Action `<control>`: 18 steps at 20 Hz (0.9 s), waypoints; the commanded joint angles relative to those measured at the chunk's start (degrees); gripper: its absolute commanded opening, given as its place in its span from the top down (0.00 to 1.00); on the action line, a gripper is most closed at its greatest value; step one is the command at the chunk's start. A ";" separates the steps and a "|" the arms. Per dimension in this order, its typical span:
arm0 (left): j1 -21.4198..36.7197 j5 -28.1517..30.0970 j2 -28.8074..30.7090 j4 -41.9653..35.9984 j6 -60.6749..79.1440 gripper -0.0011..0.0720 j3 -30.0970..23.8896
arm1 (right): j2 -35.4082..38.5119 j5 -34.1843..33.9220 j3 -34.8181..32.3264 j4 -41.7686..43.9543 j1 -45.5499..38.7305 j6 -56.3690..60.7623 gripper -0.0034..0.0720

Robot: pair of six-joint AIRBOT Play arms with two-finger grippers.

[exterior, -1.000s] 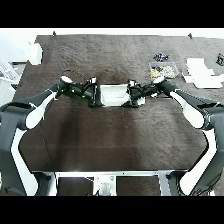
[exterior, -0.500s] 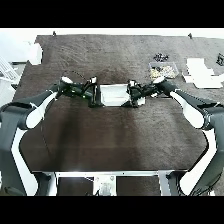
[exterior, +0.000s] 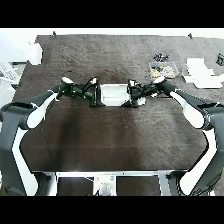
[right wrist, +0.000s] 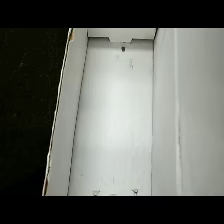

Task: Fold the box and place the chain.

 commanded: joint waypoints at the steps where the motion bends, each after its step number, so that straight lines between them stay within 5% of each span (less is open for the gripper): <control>1: -0.76 1.44 -0.04 0.15 0.61 0.02 0.07 | 0.02 0.09 0.00 -0.02 0.04 0.00 0.17; 7: -0.76 1.51 -0.04 0.15 0.63 0.02 0.07 | 0.02 0.09 0.00 -0.02 0.04 0.00 0.17; 8: -0.76 1.46 -0.04 0.15 0.61 0.11 0.07 | 0.02 0.09 0.00 -0.02 0.04 0.00 0.17; 9: -0.76 1.42 -0.07 0.20 0.61 0.38 0.04 | 0.02 0.09 0.00 -0.02 0.04 0.00 0.17; 10: -0.76 1.53 -0.07 0.35 0.61 0.42 0.04 | 0.02 0.09 0.00 -0.02 0.04 0.00 0.17; 18: -0.76 3.30 -0.04 0.57 0.24 0.42 0.04 | 0.02 0.09 0.00 -0.02 0.04 0.00 0.17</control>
